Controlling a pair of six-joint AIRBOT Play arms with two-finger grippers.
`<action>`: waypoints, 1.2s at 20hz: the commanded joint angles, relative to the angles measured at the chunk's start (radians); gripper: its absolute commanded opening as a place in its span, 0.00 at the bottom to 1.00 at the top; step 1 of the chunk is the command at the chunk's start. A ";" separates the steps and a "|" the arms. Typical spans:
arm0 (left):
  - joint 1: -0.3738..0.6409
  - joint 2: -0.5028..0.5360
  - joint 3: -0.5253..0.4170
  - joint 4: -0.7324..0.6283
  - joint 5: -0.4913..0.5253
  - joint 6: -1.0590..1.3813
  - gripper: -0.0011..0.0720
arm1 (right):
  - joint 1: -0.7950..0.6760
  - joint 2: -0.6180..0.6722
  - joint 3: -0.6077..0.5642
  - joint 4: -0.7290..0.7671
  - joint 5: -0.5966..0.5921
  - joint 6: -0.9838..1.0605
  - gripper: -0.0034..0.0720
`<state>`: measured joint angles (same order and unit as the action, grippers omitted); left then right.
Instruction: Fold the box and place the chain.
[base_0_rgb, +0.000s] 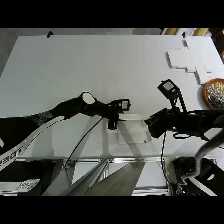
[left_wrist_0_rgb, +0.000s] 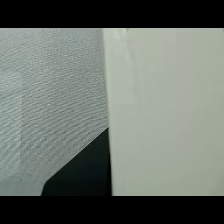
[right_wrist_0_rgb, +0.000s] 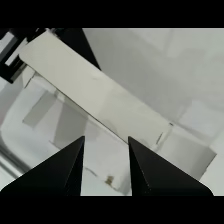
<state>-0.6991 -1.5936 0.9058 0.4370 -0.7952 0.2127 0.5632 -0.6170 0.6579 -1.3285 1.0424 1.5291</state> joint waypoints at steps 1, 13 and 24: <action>-0.001 0.000 0.000 -0.002 -0.002 -0.004 0.03 | 0.001 -0.002 -0.004 0.027 -0.010 -0.024 0.40; -0.001 0.000 0.000 -0.002 -0.003 -0.004 0.03 | 0.285 -0.137 -0.209 0.208 -0.437 -0.032 0.08; -0.001 0.000 0.000 -0.002 -0.003 -0.004 0.03 | 0.408 -0.381 -0.209 0.163 -0.675 0.175 0.07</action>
